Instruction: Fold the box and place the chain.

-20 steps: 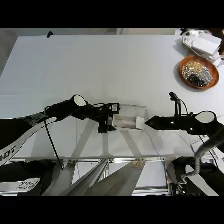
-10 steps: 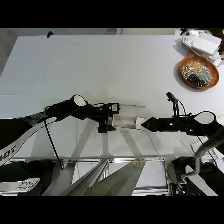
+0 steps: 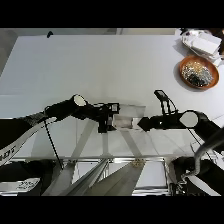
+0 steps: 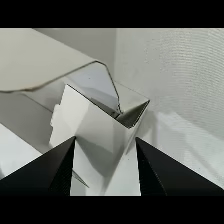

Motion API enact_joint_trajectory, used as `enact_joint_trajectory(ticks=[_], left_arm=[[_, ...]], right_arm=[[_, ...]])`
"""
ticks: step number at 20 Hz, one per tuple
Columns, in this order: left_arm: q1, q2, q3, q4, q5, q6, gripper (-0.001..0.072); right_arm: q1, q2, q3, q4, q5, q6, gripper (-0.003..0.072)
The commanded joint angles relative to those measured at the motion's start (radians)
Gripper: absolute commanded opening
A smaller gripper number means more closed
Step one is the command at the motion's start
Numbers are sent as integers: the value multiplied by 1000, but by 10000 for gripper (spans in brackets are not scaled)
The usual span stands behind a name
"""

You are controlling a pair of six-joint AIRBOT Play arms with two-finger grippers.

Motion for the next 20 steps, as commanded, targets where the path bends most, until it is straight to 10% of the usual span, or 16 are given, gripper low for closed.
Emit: enact_joint_trajectory(ticks=[1, 20], left_arm=[[1, 1, 1, 0, 0, 0, 137], [1, 1, 1, 0, 0, 0, 137]], right_arm=[[93, -29, 51, -225, 21, 274, 410], [319, -311, 309, -533, 222, 726, 405]])
